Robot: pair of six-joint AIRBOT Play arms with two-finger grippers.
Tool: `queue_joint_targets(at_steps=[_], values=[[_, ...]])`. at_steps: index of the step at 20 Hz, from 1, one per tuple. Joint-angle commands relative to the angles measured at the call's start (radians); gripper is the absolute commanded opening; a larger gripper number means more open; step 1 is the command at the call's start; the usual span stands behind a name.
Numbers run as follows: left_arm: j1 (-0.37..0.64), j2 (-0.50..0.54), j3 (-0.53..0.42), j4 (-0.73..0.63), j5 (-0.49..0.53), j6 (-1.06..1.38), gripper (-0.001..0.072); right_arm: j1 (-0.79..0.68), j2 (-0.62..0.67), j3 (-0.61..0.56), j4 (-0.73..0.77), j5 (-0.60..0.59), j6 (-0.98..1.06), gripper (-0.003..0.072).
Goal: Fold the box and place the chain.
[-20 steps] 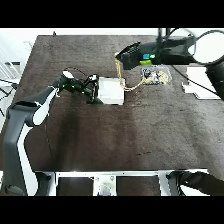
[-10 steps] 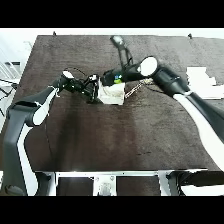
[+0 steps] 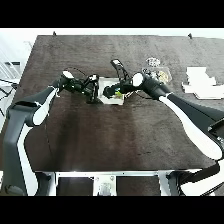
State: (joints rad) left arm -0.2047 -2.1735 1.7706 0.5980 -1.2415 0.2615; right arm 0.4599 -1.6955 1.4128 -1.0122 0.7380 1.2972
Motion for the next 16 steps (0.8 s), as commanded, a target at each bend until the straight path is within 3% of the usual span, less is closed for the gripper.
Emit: queue_joint_targets(at_steps=[1, 5, 7, 11, 16], values=[[0.001, 0.000, 0.001, 0.000, 0.000, 0.000, 0.0480, -0.065, 0.062, -0.007, -0.014, 0.079, 0.000, 0.0474], [0.001, 0.000, 0.001, 0.000, 0.000, 0.000, 0.0480, -0.224, 0.220, -0.097, -0.090, 0.079, 0.013, 0.0474], [0.001, 0.000, 0.001, 0.000, 0.000, 0.000, 0.0480, -0.328, 0.241, -0.157, -0.088, 0.004, 0.077, 0.0474], [0.001, 0.000, 0.001, 0.000, 0.001, 0.001, 0.0480, -0.446, 0.153, -0.207, -0.026, -0.162, 0.142, 0.0475], [0.001, 0.000, 0.001, 0.000, 0.002, 0.001, 0.0480, -0.441, -0.009, -0.169, 0.056, -0.253, 0.136, 0.0475]])
